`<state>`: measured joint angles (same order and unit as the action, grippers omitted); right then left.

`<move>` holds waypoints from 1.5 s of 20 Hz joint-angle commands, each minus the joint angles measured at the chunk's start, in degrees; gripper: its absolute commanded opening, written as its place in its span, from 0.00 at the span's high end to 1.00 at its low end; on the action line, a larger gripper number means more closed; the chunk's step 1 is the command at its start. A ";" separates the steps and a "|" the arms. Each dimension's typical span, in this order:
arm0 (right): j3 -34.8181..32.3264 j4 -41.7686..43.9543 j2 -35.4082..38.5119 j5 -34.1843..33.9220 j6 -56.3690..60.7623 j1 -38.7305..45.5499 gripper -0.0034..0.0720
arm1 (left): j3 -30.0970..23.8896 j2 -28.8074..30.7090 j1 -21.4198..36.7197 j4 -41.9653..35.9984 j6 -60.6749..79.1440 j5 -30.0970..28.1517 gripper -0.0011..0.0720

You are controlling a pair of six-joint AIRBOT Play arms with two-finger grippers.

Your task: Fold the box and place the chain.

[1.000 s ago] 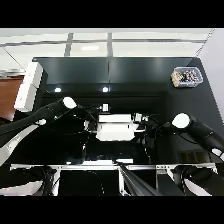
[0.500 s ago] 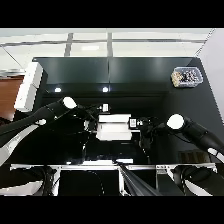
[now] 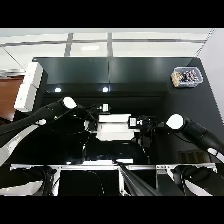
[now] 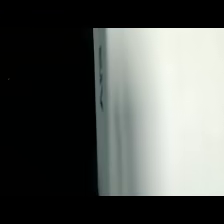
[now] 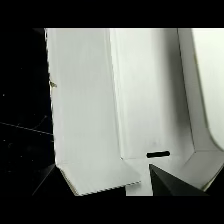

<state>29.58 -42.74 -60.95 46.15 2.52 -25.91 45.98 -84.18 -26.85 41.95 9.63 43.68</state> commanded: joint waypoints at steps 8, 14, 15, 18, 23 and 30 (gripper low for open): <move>-1.84 -0.98 -0.07 -4.57 0.00 -3.65 0.03 | 0.02 -0.04 0.02 0.00 0.00 0.04 0.95; -1.79 2.19 -0.02 -15.74 -0.02 -4.09 0.03 | 0.02 -0.04 0.02 0.00 -0.02 0.28 0.95; -1.75 2.14 0.13 -16.79 -0.04 -4.07 0.03 | 0.02 -0.04 0.02 0.00 0.00 0.37 0.95; -0.92 -0.52 1.84 -14.75 -0.02 -4.07 0.03 | 0.02 -0.04 0.02 0.00 -0.02 0.26 0.95; 1.11 -0.76 3.32 -13.07 0.02 -0.61 0.03 | 0.04 -0.04 0.02 0.00 -0.02 0.31 0.95; 1.11 8.04 1.90 -7.61 -6.12 2.34 0.03 | 0.09 -0.02 -0.04 -0.07 -1.18 0.50 0.94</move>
